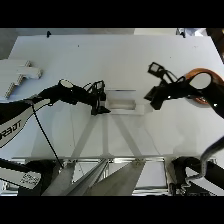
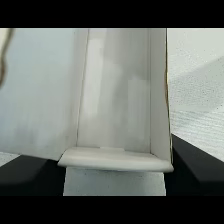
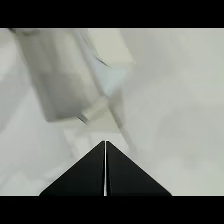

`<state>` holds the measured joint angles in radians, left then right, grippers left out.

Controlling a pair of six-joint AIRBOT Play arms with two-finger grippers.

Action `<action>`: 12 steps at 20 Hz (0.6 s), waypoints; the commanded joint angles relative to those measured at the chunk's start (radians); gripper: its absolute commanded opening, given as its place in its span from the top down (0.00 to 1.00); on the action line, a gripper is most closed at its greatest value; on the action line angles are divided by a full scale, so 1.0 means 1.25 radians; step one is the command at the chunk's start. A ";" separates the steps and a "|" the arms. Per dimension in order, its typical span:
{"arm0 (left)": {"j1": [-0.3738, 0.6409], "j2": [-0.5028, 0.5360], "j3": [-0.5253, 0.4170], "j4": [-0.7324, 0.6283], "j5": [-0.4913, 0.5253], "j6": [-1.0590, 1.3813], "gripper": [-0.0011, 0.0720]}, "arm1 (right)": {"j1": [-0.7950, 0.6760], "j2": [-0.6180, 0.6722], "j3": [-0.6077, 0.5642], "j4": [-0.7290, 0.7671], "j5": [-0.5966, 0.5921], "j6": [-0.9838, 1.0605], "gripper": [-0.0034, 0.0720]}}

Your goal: Fold the box and place the chain.

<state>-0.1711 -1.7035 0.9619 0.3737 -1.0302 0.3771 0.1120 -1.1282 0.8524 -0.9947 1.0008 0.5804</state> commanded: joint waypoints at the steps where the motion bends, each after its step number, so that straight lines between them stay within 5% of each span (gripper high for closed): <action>1: 0.001 0.000 0.000 0.000 0.001 0.000 0.36 | -0.102 0.010 -0.002 -0.108 0.006 0.264 0.94; 6: 0.001 0.000 0.000 0.000 0.001 0.000 0.36 | -0.168 -0.001 -0.063 -0.103 0.002 0.389 0.95; 12: 0.001 0.000 0.000 0.000 0.001 0.000 0.36 | -0.103 -0.147 -0.084 0.052 -0.013 0.366 0.95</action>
<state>-0.1711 -1.7035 0.9619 0.3737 -1.0294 0.3771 -0.0479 -1.2362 0.7578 -1.0275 0.9928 1.0386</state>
